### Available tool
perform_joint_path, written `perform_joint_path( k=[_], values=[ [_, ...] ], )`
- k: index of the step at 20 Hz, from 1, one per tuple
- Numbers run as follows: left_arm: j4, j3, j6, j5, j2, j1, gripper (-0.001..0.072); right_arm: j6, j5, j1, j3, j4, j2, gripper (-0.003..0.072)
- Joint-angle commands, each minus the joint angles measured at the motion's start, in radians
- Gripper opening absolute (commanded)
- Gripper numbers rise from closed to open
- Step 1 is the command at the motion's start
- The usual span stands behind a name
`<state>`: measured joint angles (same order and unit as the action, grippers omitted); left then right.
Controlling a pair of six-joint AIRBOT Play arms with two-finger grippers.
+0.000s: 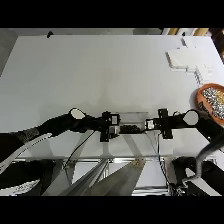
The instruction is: Fold the box and place the chain.
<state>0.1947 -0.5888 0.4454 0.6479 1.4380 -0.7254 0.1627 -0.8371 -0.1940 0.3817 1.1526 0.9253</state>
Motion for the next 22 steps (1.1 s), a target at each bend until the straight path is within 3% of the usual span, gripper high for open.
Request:
perform_joint_path(
  k=[1, 3, 6, 11, 17, 22],
  values=[
    [0.000, 0.000, 0.000, 0.000, -0.001, 0.000, 0.0274, -0.013, -0.046, 0.000, 0.000, -0.026, -0.115, 0.0016],
    [0.000, 0.000, 0.000, 0.000, -0.001, 0.000, 0.0274, -0.026, -0.065, 0.000, 0.000, -0.097, -0.217, 0.0016],
    [0.000, 0.000, 0.000, 0.000, -0.001, 0.000, 0.0274, -0.026, -0.117, 0.000, 0.000, -0.338, -0.346, 0.0016],
    [0.000, 0.000, 0.000, 0.000, -0.001, 0.000, 0.0274, -0.023, -0.226, 0.000, 0.000, -0.590, -0.364, 0.0017],
    [0.000, 0.000, 0.000, 0.000, -0.001, 0.000, 0.0274, 0.031, -0.183, -0.029, 0.000, -0.616, -0.351, 0.0017],
    [0.000, 0.000, 0.000, 0.000, -0.001, 0.000, 0.0274, 0.083, 0.027, -0.280, 0.000, -0.607, -0.222, 0.0017]
  ],
)
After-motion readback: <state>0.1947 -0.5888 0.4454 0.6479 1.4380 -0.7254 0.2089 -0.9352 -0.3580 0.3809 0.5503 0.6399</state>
